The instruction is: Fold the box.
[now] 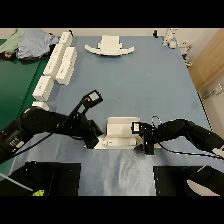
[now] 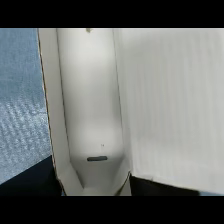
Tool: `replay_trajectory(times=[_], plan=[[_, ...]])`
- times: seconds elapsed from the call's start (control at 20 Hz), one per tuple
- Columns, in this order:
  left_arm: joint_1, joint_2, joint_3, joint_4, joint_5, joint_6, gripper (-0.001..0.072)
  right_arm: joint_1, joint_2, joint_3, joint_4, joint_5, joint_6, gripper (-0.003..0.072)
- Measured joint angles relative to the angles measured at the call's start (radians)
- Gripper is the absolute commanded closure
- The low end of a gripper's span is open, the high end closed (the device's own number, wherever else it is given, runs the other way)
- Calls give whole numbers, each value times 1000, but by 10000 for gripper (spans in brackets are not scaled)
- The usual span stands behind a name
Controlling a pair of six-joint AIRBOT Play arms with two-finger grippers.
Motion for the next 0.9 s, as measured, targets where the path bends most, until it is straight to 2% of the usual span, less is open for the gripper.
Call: replay_trajectory(times=[0.05, 0.1, 0.15, 0.35, 0.5, 0.85, 0.9], plan=[[-7, 22, -25, 18, -2, 42, 448, 0, 0, 0, 0, 0, 0, 245], [-9, 39, -48, 28, -4, 88, 87, 0, 0, 0, 0, 0, 0, 245], [-6, 52, -75, 39, 0, 138, 29, 0, 0, 0, 0, 0, 0, 245], [41, 72, -172, 51, 37, 314, 29, 0, 0, 0, 0, 0, 0, 246], [58, 46, -222, -13, 63, 480, 29, 0, 0, 0, 0, 0, 1, 245], [67, -137, -253, -222, 190, 800, 33, 0, 0, 0, 0, 0, 1, 245], [68, -161, -254, -253, 215, 840, 81, 0, 0, 0, 0, 0, 1, 245]])
